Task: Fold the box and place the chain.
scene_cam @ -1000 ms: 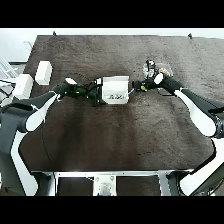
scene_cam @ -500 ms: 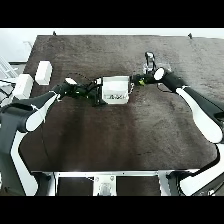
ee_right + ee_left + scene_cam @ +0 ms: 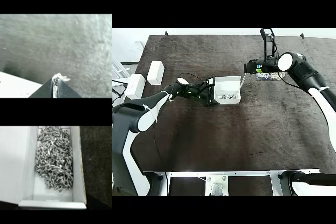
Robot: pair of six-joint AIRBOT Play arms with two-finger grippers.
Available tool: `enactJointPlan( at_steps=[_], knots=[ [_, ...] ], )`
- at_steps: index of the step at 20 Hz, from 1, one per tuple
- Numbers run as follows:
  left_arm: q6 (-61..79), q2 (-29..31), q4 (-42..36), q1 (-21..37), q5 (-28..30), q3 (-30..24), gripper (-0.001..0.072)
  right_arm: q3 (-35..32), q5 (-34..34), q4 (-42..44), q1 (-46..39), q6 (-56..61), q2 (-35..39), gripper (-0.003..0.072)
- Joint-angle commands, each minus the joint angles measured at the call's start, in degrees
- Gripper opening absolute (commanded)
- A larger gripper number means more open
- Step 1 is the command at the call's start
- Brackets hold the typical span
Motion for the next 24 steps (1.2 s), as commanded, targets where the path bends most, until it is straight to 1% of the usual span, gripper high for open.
enactJointPlan(
  at_steps=[1,3,6,10,13,14,15,16,17,20,24],
  knots=[
    [0.02,0.02,0.0,0.02,0.02,0.0,0.0528,0.04,2.1,-1.29,3.02,-0.37,3.26,0.001],
    [0.02,0.02,0.0,0.02,0.02,0.0,0.0528,-0.02,3.67,-1.29,5.14,-0.37,3.23,0.0011],
    [0.02,0.02,0.0,0.02,0.02,0.0,0.0528,-0.94,2.89,-1.31,8.22,-0.39,3.23,0.001],
    [0.02,0.02,0.0,0.02,0.02,0.0,0.0528,-4.2,-2.75,-0.98,9.84,-0.33,3.23,0.0011],
    [0.02,0.0,0.0,0.02,0.02,0.0,0.0528,-8.31,-7.19,-0.68,10.56,-0.35,3.17,0.0011],
    [0.02,0.02,0.0,0.02,0.02,0.0,0.0528,-10.25,-9.11,-0.66,10.73,-0.35,3.17,0.0026],
    [0.02,0.02,0.02,0.02,0.02,0.0,0.0528,-12.28,-11.19,-0.66,10.73,-0.35,3.17,0.0173],
    [0.02,0.02,0.0,0.02,0.02,0.0,0.0528,-14.29,-13.35,-0.7,10.67,-0.37,3.17,0.0406],
    [0.02,0.02,0.0,0.02,0.02,0.0,0.0528,-15.61,-14.62,-0.74,10.62,-0.39,3.17,0.0459],
    [0.02,0.02,0.0,0.02,0.02,0.0,0.0528,-15.93,-14.78,-3.67,10.62,-0.72,3.52,0.0454],
    [0.02,0.02,0.0,0.02,0.0,0.0,0.0528,-15.91,-14.78,-10.14,9.33,-8.66,6.78,0.0454]
  ],
)
